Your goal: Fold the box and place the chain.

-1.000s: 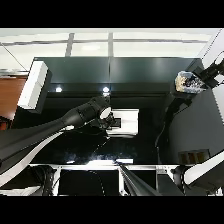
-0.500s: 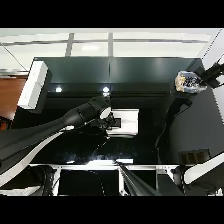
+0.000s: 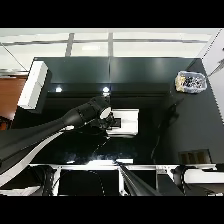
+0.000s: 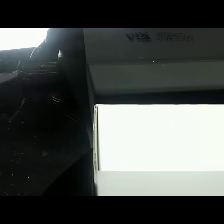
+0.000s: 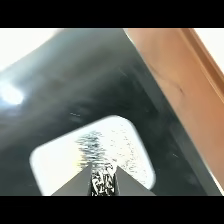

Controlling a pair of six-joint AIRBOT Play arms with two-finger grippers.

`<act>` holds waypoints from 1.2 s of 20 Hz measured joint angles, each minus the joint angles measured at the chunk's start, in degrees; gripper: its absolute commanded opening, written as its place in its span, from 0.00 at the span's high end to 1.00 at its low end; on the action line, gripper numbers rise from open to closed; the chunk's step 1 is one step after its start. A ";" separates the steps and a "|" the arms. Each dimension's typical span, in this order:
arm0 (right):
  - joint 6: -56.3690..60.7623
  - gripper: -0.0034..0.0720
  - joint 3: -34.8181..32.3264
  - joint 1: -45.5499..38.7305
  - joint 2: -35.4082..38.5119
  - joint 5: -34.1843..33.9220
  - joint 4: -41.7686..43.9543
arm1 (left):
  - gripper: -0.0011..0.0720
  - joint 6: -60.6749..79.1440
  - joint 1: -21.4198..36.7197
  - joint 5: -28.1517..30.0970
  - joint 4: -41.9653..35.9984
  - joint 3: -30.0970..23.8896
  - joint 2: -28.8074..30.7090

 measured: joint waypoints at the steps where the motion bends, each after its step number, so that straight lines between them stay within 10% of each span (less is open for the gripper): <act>1: -1.79 0.93 0.00 0.13 2.45 0.17 1.99 | 0.94 0.00 0.00 0.00 0.00 0.00 0.00; 13: -16.72 0.93 -1.97 2.25 27.93 5.29 28.98 | 0.94 -0.02 0.00 -0.07 -0.11 0.00 0.00; 24: -26.38 0.93 -21.49 8.55 41.18 20.81 45.11 | 0.94 -0.02 0.00 -0.15 -0.17 0.00 0.00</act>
